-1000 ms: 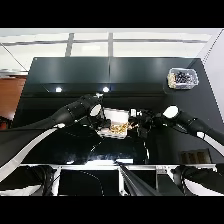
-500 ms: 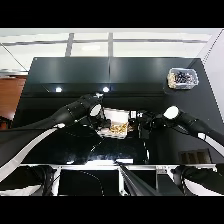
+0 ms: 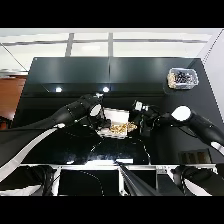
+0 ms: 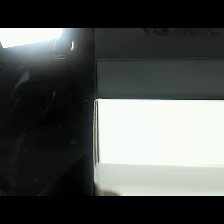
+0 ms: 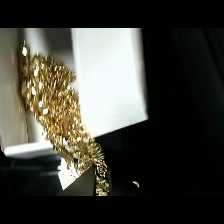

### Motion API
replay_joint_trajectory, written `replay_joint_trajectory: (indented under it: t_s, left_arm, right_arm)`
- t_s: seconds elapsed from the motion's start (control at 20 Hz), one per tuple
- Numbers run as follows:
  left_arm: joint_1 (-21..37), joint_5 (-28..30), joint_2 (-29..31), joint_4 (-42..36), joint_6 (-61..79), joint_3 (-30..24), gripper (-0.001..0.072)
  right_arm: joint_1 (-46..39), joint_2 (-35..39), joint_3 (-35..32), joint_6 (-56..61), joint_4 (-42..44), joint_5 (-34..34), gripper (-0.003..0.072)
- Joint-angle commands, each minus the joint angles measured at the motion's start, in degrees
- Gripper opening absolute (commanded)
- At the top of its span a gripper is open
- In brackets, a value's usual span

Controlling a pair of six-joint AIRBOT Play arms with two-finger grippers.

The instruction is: Fold the box and place the chain.

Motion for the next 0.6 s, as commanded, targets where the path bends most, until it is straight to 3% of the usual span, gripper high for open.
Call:
replay_joint_trajectory:
  t_s: [0.0, 0.3, 0.55]
  left_arm:
    - [0.0, 0.0, 0.0, 0.0, 0.0, 0.0, 0.0032]
    - [0.0, 0.0, 0.0, 0.0, 0.0, 0.0, 0.0032]
    - [0.0, 0.0, 0.0, 0.0, 0.0, 0.0, 0.0032]
  right_arm:
    - [0.0, 9.1, 1.9, 12.2, 1.1, 2.4, 0.0050]
    - [0.2, 12.8, 6.3, 13.8, 23.0, 1.3, 0.0050]
    - [3.8, 10.4, 6.3, 17.3, 19.5, 4.0, 0.0051]
